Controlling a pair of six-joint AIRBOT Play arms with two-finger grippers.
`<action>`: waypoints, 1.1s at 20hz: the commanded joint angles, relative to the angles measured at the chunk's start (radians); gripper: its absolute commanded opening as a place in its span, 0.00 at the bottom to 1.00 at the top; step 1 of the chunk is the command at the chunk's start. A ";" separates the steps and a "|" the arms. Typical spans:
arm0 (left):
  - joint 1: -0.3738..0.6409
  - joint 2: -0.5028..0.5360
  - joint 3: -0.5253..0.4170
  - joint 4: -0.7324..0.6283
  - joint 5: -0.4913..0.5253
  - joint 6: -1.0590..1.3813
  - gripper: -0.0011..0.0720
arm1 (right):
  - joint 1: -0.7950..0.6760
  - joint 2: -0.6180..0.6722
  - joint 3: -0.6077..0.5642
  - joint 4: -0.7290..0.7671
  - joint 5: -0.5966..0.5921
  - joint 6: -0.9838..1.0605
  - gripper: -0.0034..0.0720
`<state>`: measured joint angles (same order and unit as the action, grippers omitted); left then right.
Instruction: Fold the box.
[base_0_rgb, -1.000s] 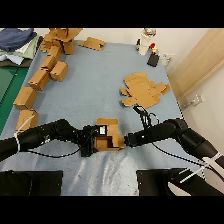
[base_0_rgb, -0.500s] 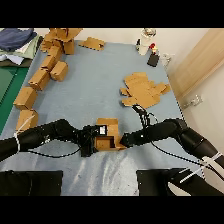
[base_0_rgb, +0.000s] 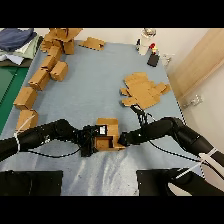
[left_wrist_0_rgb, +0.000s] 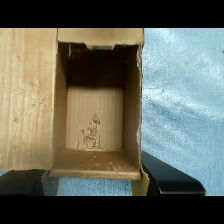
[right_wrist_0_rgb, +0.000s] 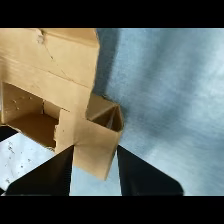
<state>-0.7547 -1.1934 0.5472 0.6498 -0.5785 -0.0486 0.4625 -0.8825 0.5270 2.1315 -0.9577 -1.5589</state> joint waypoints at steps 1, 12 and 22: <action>0.000 0.001 0.000 0.000 0.000 0.000 0.65 | 0.038 -0.029 0.044 -0.037 0.004 0.093 0.60; 0.000 0.001 0.000 0.000 0.000 0.000 0.65 | 0.337 -0.276 0.297 -0.500 -0.204 0.558 0.60; 0.000 0.001 0.000 0.000 0.000 0.000 0.65 | 0.369 -0.341 0.359 -0.608 -0.327 0.636 0.60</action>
<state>-0.7547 -1.1934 0.5472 0.6502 -0.5785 -0.0486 0.8272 -1.2171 0.8791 1.5681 -1.2423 -0.9512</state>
